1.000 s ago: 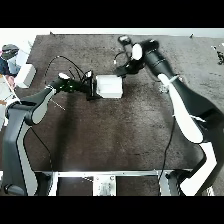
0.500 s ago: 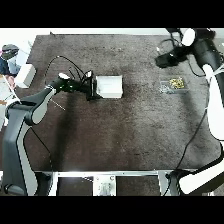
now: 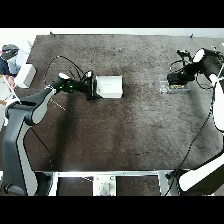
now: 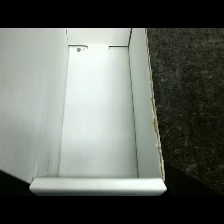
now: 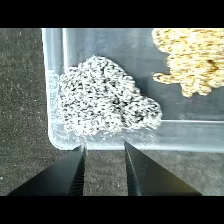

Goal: Fold the box and place the chain.

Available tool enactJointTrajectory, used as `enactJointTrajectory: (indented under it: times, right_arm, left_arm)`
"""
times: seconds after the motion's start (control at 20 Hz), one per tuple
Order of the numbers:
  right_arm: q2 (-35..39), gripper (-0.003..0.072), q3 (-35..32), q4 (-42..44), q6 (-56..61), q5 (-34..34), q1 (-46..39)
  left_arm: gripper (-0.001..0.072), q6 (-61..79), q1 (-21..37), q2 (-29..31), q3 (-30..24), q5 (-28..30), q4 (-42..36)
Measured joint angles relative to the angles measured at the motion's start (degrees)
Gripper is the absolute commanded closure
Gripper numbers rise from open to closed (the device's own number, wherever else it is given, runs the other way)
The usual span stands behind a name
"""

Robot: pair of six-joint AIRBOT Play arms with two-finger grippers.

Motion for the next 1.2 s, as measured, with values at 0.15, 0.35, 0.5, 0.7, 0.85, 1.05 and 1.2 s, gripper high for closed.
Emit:
enactJointTrajectory:
  times: [0.15, 0.35, 0.5, 0.7, 0.85, 1.05, 1.2]
  right_arm:
    - [-1.75, 0.0412, -0.26, 0.22, -1.11, -0.31, -0.48]
    - [-2.95, 0.0412, -0.37, 0.85, -1.9, -1.38, -0.35]
    - [-3.26, 0.0411, -0.39, 1.86, -2.95, -1.84, 0.02]
    - [-3.52, 0.0412, -0.39, 2.32, -3.41, -1.73, 0.13]
    - [-4.39, 0.067, -0.37, 2.78, -3.37, -1.14, 0.24]
    - [-4.74, 0.0676, -0.37, 2.78, -3.13, -0.94, 0.31]
    - [-4.22, 0.0677, -0.39, 2.75, -2.89, -0.7, 0.31]
  left_arm:
    - [0.0218, 0.0, 0.0, 0.0, 0.0, 0.02, 0.0]
    - [0.0218, 0.0, 0.0, 0.02, 0.0, 0.02, 0.0]
    - [0.0218, 0.0, 0.0, 0.0, 0.0, 0.0, 0.0]
    - [0.0218, -0.02, 0.0, 0.0, 0.0, 0.02, 0.0]
    - [0.0218, -0.02, 0.0, 0.0, 0.0, 0.0, 0.0]
    - [0.0218, -0.02, 0.0, 0.0, 0.0, 0.0, 0.0]
    - [0.0218, 0.0, 0.0, 0.02, 0.0, 0.0, 0.0]
